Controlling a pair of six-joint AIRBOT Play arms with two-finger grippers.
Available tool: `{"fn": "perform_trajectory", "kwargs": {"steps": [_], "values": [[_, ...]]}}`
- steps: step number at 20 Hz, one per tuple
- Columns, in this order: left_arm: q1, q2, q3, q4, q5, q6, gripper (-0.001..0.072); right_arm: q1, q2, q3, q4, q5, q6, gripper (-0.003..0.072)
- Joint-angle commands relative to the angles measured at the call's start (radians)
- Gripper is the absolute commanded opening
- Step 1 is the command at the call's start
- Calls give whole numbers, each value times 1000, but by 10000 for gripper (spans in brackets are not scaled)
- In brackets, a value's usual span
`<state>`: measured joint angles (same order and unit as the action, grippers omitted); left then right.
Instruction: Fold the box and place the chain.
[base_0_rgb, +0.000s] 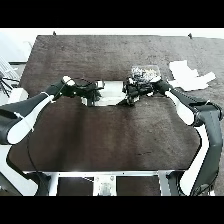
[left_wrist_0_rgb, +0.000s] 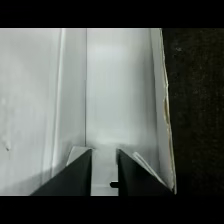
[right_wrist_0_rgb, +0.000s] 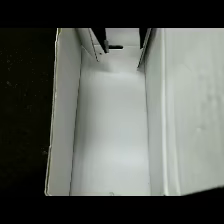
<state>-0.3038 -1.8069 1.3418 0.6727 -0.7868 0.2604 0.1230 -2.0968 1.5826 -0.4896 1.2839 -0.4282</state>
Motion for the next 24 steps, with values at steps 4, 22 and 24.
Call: {"fn": "perform_trajectory", "kwargs": {"steps": [4,22,24], "values": [[2,14,1,7,-70,10,22,0,0,0,0,0,1,520],[315,288,-107,15,-408,-712,18,0,0,0,0,0,1,521],[326,288,-121,25,-402,-844,18,0,0,0,0,0,1,520]]}}
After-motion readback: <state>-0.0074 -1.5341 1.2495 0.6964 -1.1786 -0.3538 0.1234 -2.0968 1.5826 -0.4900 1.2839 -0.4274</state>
